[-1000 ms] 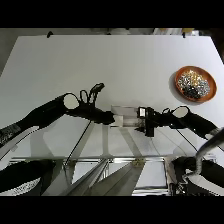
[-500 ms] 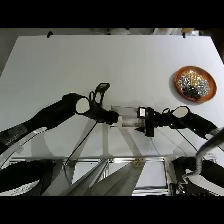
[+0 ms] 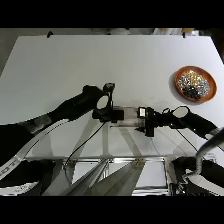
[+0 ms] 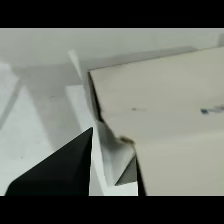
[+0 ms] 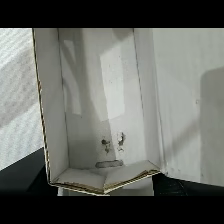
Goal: Fold the box and place the chain.
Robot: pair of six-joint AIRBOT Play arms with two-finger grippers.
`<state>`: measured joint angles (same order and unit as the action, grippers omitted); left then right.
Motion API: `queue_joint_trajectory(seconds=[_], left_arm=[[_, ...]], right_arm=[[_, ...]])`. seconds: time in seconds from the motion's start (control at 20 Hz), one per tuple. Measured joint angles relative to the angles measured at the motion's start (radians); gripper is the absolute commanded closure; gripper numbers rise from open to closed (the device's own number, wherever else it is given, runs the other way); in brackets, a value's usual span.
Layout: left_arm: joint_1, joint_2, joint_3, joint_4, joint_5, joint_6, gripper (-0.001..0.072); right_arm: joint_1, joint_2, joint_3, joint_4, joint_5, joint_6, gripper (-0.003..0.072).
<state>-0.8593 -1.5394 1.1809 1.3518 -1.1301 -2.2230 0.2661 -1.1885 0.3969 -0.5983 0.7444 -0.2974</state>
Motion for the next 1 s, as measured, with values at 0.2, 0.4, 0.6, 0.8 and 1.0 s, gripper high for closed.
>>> queue_joint_trajectory(seconds=[0.2,0.4,0.6,0.8,1.0], left_arm=[[-0.017,-0.061,0.075,0.029,-0.061,-0.092,0.0443],[-0.026,-0.097,0.1,0.041,-0.088,-0.138,0.0492],[-0.033,-0.122,0.106,0.053,-0.111,-0.153,0.0519],[-0.041,-0.146,0.108,0.055,-0.127,-0.158,0.052],[-0.049,-0.16,0.108,0.055,-0.134,-0.157,0.0707]], right_arm=[[0.0,0.0,0.0,0.0,0.0,0.0,0.0359],[0.0,0.0,0.0,0.0,0.0,0.0,0.0359],[0.0,0.0,0.0,0.0,0.0,0.0,0.0359],[0.0,0.0,0.0,0.0,0.0,0.0,0.0359],[0.0,0.0,0.0,0.0,0.0,0.0,0.0359]])
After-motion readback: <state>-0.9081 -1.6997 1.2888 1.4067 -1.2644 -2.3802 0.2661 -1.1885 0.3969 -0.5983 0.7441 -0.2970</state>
